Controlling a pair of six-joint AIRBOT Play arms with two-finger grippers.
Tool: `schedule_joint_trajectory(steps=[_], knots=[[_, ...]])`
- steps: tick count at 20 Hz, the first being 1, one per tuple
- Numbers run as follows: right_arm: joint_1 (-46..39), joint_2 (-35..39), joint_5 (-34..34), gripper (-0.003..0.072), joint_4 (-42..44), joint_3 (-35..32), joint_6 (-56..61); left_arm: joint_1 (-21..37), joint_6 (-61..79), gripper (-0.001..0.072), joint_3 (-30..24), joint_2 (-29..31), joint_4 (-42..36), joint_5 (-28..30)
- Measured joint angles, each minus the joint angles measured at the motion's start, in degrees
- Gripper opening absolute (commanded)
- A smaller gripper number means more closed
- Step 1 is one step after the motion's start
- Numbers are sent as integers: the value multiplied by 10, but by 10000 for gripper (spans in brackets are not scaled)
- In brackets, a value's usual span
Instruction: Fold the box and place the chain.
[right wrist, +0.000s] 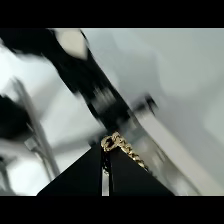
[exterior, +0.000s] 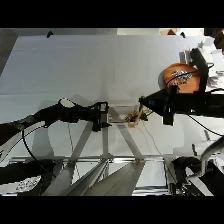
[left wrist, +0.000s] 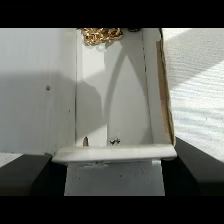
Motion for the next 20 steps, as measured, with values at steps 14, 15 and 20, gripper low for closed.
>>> schedule_joint_trajectory(steps=[14,15,20], knots=[[84,-42,-75,21,-93,-13,31,0,0,212,0,0,0,0],[84,-42,-76,22,-109,-21,40,0,0,212,0,0,0,0],[87,-43,-83,25,-144,-76,62,0,0,212,0,0,0,0]])
